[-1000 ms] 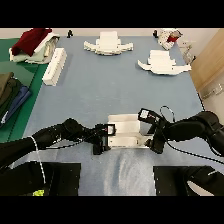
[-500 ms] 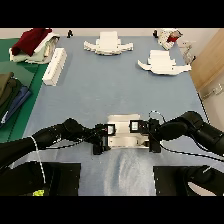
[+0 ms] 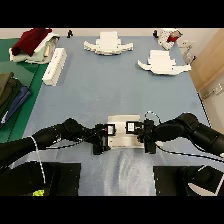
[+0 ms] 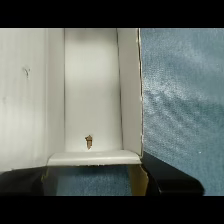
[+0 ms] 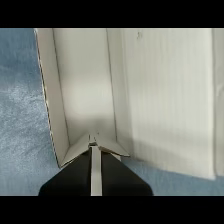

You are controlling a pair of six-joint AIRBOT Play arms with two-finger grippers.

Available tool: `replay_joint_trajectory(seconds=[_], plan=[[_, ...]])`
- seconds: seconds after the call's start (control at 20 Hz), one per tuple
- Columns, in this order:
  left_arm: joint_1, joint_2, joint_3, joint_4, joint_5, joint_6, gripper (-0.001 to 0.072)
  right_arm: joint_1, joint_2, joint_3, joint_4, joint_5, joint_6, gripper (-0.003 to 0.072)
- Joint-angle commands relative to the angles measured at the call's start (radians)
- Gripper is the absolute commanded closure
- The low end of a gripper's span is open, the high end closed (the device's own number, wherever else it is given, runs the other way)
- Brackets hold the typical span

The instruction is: Fold the box.

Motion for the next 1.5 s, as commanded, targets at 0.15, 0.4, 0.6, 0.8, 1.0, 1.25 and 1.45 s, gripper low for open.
replay_joint_trajectory(seconds=[0.15, 0.4, 0.6, 0.8, 1.0, 1.25, 1.45], plan=[[0.001, 0.0, 0.001, 0.0, 0.0, 0.0, 0.0231, 0.006, -0.026, -0.001, 0.059, 0.029, -0.001, 0.0131], [0.001, 0.0, 0.001, 0.0, 0.0, 0.0, 0.0231, 0.006, -0.026, 0.0, 0.051, 0.027, 0.002, 0.0085], [0.001, 0.0, 0.001, 0.0, 0.0, 0.0, 0.0231, 0.005, 0.002, 0.018, -0.095, -0.076, 0.21, 0.0569], [0.001, 0.0, 0.001, 0.0, 0.0, 0.0, 0.0231, -0.006, 0.048, 0.054, -0.473, -0.295, 0.675, 0.0682], [0.001, 0.0, 0.001, 0.0, 0.0, 0.0, 0.0231, -0.237, 0.04, 0.055, -0.661, -0.358, 1.114, 0.0683], [0.001, 0.0, 0.001, 0.0, 0.0, 0.0, 0.0231, -0.771, -0.075, 0.039, -0.027, -0.343, 0.917, 0.0684], [0.001, 0.0, 0.001, 0.0, 0.0, 0.0, 0.0231, -0.871, -0.154, -0.015, 0.189, -0.335, 0.793, 0.0683]])
